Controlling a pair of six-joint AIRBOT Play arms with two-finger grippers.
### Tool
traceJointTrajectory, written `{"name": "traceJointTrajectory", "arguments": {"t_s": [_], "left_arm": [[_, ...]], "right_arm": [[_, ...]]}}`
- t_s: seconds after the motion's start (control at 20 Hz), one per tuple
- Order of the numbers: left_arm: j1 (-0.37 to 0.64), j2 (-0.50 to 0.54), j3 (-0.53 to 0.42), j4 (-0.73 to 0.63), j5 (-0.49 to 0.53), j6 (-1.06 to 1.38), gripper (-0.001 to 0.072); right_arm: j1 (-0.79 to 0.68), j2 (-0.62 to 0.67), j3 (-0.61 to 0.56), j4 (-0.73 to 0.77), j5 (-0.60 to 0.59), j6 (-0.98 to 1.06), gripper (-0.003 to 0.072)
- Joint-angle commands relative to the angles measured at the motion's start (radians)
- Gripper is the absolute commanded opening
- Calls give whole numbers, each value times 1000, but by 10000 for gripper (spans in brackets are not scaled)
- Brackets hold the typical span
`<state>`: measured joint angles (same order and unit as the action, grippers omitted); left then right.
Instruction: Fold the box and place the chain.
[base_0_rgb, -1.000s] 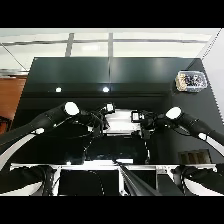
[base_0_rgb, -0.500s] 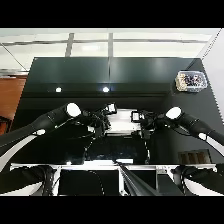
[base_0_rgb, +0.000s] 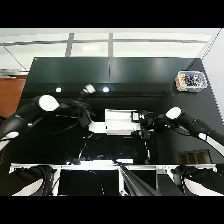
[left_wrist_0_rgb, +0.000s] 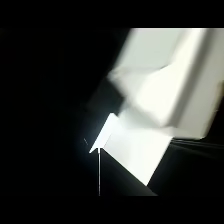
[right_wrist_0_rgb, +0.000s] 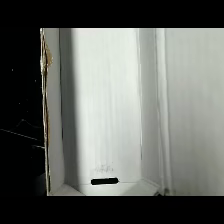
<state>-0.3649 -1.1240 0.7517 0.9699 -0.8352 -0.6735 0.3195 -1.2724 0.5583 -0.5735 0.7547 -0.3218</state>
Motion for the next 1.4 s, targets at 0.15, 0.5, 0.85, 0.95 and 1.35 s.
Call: {"name": "traceJointTrajectory", "arguments": {"t_s": [0.15, 0.5, 0.85, 0.95, 1.35], "left_arm": [[309, 26, -155, -80, -190, -641, 28], [167, -124, -238, -357, -60, -546, 26], [85, -235, -213, -523, -60, -334, 27], [112, -235, -206, -602, -130, -190, 27], [195, -213, -133, -616, -321, -162, 576]], "right_arm": [[0, 0, 0, 0, 1, 0, 467], [0, 1, 0, 0, 1, 0, 467], [0, 0, 0, 0, 1, 0, 468], [0, 0, 0, 0, 1, 0, 468], [0, 0, 0, 0, 2, 3, 467]]}}
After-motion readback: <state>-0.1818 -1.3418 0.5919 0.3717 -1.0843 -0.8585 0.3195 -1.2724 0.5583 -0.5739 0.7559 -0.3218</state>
